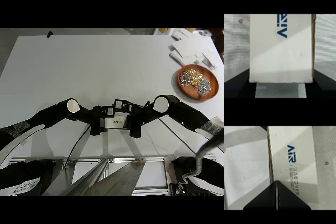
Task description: Fold the box and place the chain.
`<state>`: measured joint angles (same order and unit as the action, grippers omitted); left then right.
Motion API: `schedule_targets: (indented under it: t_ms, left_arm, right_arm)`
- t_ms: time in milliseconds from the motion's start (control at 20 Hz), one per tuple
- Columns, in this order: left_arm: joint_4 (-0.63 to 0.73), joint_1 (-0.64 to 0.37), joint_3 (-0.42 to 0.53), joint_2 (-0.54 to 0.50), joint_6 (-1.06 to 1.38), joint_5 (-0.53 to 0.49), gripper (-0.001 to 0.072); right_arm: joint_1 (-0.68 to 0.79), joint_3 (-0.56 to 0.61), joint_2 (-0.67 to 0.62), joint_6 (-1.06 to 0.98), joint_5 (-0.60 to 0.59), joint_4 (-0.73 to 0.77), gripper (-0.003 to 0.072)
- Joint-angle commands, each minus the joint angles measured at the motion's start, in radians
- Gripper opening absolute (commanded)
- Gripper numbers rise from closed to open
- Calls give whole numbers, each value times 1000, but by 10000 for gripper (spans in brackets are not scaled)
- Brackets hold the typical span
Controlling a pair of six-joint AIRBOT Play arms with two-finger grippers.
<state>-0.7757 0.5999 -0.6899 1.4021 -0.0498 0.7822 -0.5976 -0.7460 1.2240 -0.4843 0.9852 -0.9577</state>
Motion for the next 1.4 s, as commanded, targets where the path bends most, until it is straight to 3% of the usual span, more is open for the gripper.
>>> schedule_targets:
  t_ms: [0,400,650,800,900,1350]
  left_arm:
    - [0,-1,0,-1,0,0,134]
    - [0,-1,0,-1,0,0,134]
    - [0,-1,0,-1,0,0,134]
    - [0,-1,0,-1,0,1,134]
    - [0,-1,0,-1,0,0,134]
    - [0,-1,0,-1,0,0,134]
  right_arm:
    - [-1,0,8,-9,-5,-2,16]
    - [18,0,-110,-44,-38,-13,17]
    - [261,0,-212,-385,38,-148,16]
    - [436,1,-213,-706,103,-281,16]
    - [515,1,-213,-800,130,-338,16]
    - [548,0,-213,-818,129,-372,17]
